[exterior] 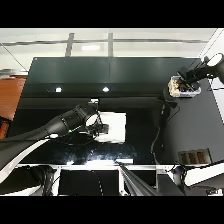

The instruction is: Fold the box and place the chain.

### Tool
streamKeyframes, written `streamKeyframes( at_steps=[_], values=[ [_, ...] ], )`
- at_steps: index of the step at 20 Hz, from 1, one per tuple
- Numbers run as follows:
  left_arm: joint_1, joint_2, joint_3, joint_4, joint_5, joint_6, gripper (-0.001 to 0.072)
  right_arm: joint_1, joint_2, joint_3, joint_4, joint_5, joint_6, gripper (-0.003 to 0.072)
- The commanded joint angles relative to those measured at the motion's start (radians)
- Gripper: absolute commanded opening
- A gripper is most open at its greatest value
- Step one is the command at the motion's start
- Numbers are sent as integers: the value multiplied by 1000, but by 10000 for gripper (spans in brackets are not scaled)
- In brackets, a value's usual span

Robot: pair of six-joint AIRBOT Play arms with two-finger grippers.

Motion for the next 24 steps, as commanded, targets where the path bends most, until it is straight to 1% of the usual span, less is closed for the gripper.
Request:
streamKeyframes(
  at_steps=[1,3,6,10,12,15,19,22,24],
  values=[
    [0,-1,0,1,3,2,31,-10,83,22,3,66,-163,20],
    [1,-1,0,1,5,8,31,-11,169,22,4,98,-255,20],
    [1,-1,0,0,6,8,31,-10,311,21,29,114,-349,19],
    [1,-1,0,0,6,8,31,-11,507,21,122,123,-443,19],
    [1,-1,0,0,6,8,31,-10,598,21,194,132,-493,19],
    [1,-1,0,1,6,8,31,6,712,21,280,185,-529,19],
    [1,-1,0,1,7,8,31,162,821,21,277,254,-550,19],
    [0,-1,0,1,7,8,31,307,858,21,278,286,-550,19],
    [1,-1,0,3,9,8,30,383,862,21,277,331,-537,19]
  ],
)
